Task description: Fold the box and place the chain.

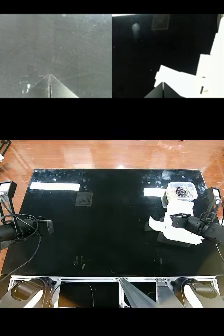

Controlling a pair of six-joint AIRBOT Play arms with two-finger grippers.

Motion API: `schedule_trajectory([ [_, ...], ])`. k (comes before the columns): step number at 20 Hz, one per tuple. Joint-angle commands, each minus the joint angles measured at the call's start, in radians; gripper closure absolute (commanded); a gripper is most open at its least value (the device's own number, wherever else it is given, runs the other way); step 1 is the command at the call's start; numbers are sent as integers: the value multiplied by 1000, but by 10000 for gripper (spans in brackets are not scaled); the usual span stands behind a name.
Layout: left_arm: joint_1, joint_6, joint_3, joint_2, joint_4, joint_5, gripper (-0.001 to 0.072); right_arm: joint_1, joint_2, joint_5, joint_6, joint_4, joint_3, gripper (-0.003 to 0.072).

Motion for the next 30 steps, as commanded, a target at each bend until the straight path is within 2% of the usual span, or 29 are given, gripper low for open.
schedule_trajectory([
  [1,0,0,0,0,-1,0,686,0,1,0,0,0,0,665],
  [11,0,0,0,0,-7,0,686,0,1,0,0,0,0,665],
  [16,0,0,0,-2,-60,16,686,0,1,0,0,1,0,665],
  [17,0,0,0,-2,-65,16,687,0,1,20,0,9,0,665],
  [21,0,0,0,-2,-68,19,686,0,0,241,5,26,0,651],
  [22,0,0,0,-2,-68,19,686,-2,0,282,5,26,0,416],
  [23,0,0,0,-2,-72,22,686,-8,0,311,8,25,0,-30],
  [24,0,0,0,-2,-79,23,679,-15,1,335,27,24,2,-25],
  [25,0,0,0,-2,-79,23,518,-32,0,354,48,17,2,-26],
  [26,0,0,0,-2,-79,26,189,-65,0,356,76,2,2,-25],
  [27,0,-2,0,-2,-79,26,80,-120,0,344,144,-44,2,-25],
  [30,0,0,0,-2,-79,25,80,-403,-36,249,435,-327,10,-17],
])
